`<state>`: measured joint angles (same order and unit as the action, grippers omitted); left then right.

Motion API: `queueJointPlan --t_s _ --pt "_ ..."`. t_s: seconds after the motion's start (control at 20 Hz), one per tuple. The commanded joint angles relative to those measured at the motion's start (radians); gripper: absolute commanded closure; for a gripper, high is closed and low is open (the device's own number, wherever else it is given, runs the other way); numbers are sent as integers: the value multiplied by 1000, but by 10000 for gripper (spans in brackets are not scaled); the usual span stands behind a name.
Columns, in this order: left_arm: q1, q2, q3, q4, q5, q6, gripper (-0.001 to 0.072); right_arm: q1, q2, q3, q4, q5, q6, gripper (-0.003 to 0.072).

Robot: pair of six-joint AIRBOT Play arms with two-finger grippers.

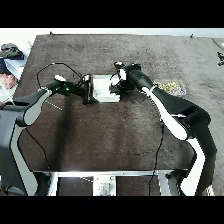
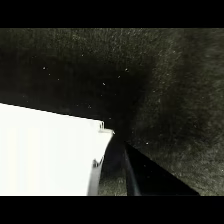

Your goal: Fold the box and place the chain.

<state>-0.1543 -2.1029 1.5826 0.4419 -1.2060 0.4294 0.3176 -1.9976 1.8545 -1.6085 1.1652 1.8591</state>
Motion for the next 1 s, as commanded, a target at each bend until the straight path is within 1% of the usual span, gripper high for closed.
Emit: queueJointPlan --t_s 0.0,0.15,0.3,0.4,0.55,0.6,0.8,0.9,0.95 --pt "0 1 0 -2 2 -2 295 1 28 1 15 1 -1 397" --pt "0 1 0 -2 2 -2 295 1 33 1 35 16 -28 396" --pt "0 1 0 -2 2 -2 295 2 58 1 106 15 -116 397" --pt "0 1 0 -2 2 -2 296 2 87 -5 101 25 -137 398" --pt "0 1 0 -2 2 -2 295 -2 133 -28 94 33 -240 398" --pt "0 1 0 -2 2 -2 296 -4 151 -42 90 36 -244 398" --pt "0 1 0 -2 2 -2 296 -27 267 -165 29 31 -244 398" --pt "0 1 0 -2 2 -2 296 -53 355 -273 2 -37 -244 398" --pt "0 1 0 -2 2 -2 295 -68 414 -346 0 -104 -244 399"
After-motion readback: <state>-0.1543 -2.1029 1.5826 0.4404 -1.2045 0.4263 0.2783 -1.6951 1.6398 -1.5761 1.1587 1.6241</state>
